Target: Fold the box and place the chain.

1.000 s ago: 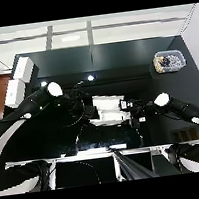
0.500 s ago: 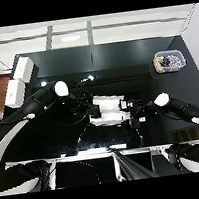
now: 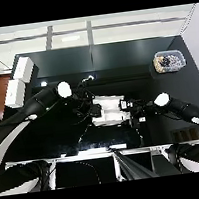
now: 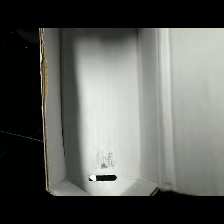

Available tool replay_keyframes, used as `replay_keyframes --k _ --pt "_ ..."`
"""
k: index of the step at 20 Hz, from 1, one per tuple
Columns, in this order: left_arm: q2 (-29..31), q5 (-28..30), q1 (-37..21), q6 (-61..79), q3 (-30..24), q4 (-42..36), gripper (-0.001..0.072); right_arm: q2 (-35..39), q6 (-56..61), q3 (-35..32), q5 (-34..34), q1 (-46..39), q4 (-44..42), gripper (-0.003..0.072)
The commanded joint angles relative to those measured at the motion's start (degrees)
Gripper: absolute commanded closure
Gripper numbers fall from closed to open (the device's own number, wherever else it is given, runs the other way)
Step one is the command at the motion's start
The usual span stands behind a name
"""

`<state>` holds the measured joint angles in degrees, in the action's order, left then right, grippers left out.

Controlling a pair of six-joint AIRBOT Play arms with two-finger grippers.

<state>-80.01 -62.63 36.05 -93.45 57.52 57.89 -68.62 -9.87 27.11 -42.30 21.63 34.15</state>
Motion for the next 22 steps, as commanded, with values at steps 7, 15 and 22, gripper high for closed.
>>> replay_keyframes --k 7,15,22 --pt "-0.1 3.0 3.5 -10.8 0.1 11.1 0.0214 0.0 0.0 0.0 0.0 0.0 0.0 0.0214" --pt "-1.0 6.1 7.5 -18.1 0.1 16.9 0.0215 0.0 0.0 0.0 0.0 0.0 0.0 0.0214" --pt "-1.4 4.4 9.3 -25.6 0.1 21.6 0.0216 0.0 0.0 0.0 0.0 0.0 0.0 0.0214"
